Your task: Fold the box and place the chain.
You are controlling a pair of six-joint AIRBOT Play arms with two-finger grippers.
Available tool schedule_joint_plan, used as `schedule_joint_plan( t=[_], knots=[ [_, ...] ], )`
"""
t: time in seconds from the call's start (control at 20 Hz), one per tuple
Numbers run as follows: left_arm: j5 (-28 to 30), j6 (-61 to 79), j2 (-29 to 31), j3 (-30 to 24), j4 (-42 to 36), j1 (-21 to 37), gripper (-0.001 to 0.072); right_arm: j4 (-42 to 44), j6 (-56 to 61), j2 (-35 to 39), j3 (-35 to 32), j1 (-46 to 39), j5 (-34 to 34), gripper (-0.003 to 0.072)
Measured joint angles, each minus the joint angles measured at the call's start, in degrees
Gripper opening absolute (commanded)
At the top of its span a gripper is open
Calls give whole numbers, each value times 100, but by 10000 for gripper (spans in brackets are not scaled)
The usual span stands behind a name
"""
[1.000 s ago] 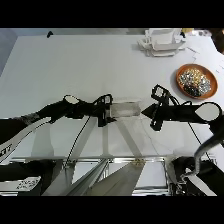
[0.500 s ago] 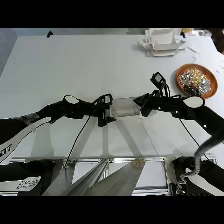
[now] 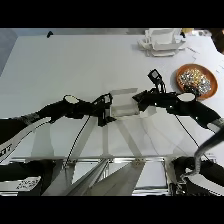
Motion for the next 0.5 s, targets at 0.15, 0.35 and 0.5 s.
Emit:
schedule_joint_plan(
  t=[0.15,0.35,0.5],
  knots=[
    [-2,4,0,0,4,0,252,-273,225,299,9,2,297,9],
    [-11,2,0,0,4,0,252,-603,597,772,11,2,409,9],
    [-13,2,0,0,4,0,252,-1047,920,1185,17,2,437,7]
  ],
)
